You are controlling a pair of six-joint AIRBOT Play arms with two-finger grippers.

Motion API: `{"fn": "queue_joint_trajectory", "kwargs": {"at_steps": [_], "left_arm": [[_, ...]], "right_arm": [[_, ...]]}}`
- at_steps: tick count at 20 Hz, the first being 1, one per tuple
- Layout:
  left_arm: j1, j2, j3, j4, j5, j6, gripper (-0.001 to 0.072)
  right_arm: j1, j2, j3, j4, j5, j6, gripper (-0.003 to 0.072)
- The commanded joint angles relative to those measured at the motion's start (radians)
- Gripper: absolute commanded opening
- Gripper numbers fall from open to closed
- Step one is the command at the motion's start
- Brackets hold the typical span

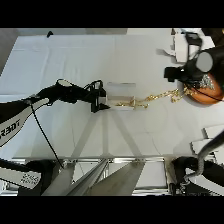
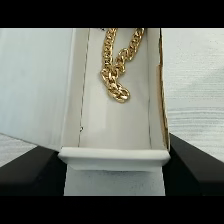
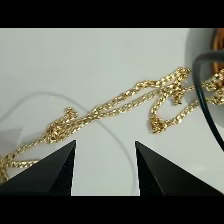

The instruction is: Fold the box and place the chain.

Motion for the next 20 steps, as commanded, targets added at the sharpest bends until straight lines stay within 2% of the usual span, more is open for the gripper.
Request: {"fn": "queue_joint_trajectory", "kwargs": {"at_steps": [1, 3, 4, 6, 10, 13, 17, 20], "left_arm": [[0.000, 0.000, 0.001, 0.000, 0.000, 0.000, 0.0368], [0.000, 0.000, 0.001, 0.000, 0.000, 0.000, 0.0368], [0.000, 0.000, 0.001, 0.000, 0.000, 0.000, 0.0368], [0.000, 0.000, 0.001, 0.000, 0.000, 0.000, 0.0368], [0.000, 0.000, 0.001, 0.000, 0.000, 0.000, 0.0368], [0.000, 0.000, 0.001, 0.000, 0.000, 0.000, 0.0368], [0.000, 0.000, 0.001, 0.000, 0.000, 0.000, 0.0368], [0.000, 0.000, 0.001, 0.000, 0.000, 0.000, 0.0368]], "right_arm": [[-0.098, -0.011, -0.002, -0.007, -0.012, 0.134, 0.0421], [-0.102, -0.064, -0.004, -0.018, 0.012, 0.166, 0.0581], [-0.098, -0.097, -0.010, -0.026, 0.026, 0.211, 0.0595], [-0.083, -0.159, -0.047, -0.058, 0.002, 0.324, 0.0599], [-0.078, -0.235, -0.100, -0.081, -0.116, 0.472, 0.0599], [-0.078, -0.307, -0.100, -0.134, -0.102, 0.526, 0.0599], [-0.078, -0.376, -0.100, -0.119, -0.222, 0.573, 0.0599], [-0.078, -0.417, -0.100, -0.119, -0.215, 0.577, 0.0596]]}}
